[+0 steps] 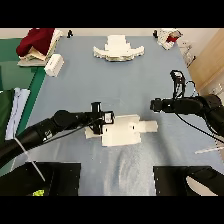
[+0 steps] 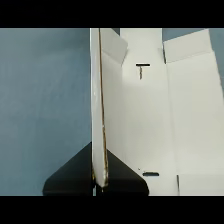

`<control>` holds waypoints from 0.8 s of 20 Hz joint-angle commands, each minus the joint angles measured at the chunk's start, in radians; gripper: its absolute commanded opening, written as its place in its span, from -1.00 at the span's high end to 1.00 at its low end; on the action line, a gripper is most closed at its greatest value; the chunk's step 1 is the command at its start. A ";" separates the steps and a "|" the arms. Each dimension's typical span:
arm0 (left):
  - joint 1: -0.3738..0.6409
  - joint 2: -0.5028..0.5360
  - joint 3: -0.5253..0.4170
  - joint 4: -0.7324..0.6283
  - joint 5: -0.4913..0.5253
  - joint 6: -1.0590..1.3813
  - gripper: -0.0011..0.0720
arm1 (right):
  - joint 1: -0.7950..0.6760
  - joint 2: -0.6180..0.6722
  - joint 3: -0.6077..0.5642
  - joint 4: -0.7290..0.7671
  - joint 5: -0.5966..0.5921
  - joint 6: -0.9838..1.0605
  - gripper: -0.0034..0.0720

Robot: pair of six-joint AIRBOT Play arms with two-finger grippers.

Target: Fold the box.

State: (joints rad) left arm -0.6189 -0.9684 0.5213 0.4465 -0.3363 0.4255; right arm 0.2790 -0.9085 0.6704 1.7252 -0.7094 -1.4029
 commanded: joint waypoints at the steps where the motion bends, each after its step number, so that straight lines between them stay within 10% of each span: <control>1: 0.106 -0.081 0.095 -0.003 -0.138 0.037 0.94 | 0.001 0.000 0.001 0.000 0.006 0.000 0.07; 7: 0.095 -0.091 0.081 -0.058 -0.191 0.062 0.95 | 0.001 0.000 0.001 0.000 0.018 0.001 0.07; 16: -0.013 -0.090 -0.098 -0.489 -0.048 0.472 0.95 | 0.001 -0.001 0.001 0.018 0.021 0.001 0.07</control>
State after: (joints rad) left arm -0.6102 -1.0580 0.4660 0.0807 -0.4061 0.7902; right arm 0.2794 -0.9085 0.6704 1.7386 -0.6895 -1.4021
